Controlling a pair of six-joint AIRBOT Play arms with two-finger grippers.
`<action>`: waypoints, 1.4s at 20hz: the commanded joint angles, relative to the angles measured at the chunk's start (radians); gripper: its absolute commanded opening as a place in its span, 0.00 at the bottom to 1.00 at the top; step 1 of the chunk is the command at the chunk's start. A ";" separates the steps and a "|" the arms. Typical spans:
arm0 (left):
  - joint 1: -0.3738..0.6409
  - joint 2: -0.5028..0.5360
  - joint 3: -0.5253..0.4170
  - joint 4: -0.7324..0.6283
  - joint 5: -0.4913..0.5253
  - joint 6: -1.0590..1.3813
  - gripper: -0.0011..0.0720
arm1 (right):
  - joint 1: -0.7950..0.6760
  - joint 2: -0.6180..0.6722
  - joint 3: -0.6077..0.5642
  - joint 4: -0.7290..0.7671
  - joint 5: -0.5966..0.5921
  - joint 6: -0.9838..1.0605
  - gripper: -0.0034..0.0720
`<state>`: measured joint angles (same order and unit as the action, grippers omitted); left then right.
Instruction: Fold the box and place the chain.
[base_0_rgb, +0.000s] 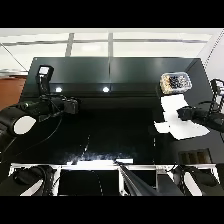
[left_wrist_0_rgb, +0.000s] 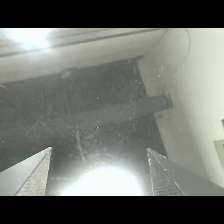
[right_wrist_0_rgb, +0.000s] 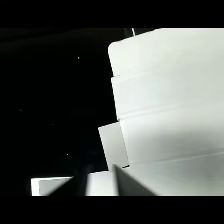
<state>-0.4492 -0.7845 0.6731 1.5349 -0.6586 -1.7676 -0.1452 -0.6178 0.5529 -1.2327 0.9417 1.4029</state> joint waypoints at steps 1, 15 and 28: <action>0.001 -0.020 0.000 -0.003 -0.009 0.002 0.98 | -0.001 -0.001 0.000 0.000 -0.021 0.000 1.00; 0.001 -0.021 0.000 -0.030 -0.032 0.002 0.98 | -0.678 -0.637 0.456 -0.037 0.156 -0.323 0.99; 0.001 -0.022 0.000 -0.056 -0.101 0.002 0.98 | -0.553 -0.912 0.579 -0.177 0.360 -0.529 0.29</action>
<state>-0.4492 -0.8059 0.6735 1.4849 -0.7460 -1.7672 -0.7044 -1.5143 1.1255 -1.3918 1.2594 0.8963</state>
